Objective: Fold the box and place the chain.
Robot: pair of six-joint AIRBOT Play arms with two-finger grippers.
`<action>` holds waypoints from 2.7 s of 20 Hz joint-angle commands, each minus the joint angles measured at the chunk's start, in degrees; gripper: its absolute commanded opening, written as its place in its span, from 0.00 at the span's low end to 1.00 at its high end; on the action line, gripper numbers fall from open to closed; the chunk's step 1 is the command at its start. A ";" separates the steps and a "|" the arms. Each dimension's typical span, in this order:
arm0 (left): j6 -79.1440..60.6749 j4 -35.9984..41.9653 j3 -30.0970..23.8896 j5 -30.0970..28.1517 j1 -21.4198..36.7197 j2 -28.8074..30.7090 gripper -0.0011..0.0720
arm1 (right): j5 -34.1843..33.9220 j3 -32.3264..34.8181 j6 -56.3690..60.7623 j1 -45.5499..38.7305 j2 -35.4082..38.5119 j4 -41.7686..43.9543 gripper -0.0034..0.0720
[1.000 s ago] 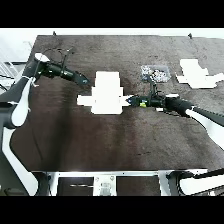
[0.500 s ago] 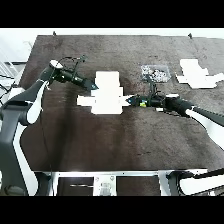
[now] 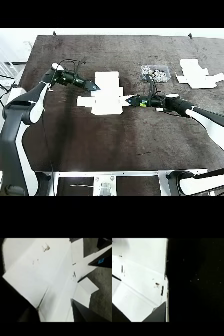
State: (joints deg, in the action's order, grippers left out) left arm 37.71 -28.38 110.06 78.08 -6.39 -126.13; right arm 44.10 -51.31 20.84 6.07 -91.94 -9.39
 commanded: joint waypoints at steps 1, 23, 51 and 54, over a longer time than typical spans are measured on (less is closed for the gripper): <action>-0.70 0.39 0.04 1.38 0.00 -0.20 0.74 | 0.07 0.02 -0.15 0.04 -0.02 0.00 0.05; -34.40 3.54 -0.37 8.55 0.00 2.86 0.03 | 4.02 0.00 -0.52 -12.35 2.38 4.52 0.57; -62.62 9.18 -23.69 -12.55 -2.14 9.94 0.04 | 14.75 1.36 -15.89 -14.88 9.22 4.33 0.65; -62.64 9.29 -23.69 -12.63 -2.12 9.94 0.04 | 17.92 2.40 -22.60 -11.87 12.13 1.90 0.86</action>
State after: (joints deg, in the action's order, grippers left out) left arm -24.91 -19.07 86.39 65.76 -8.51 -116.16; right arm 58.15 -49.67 5.04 -7.75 -82.48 -5.52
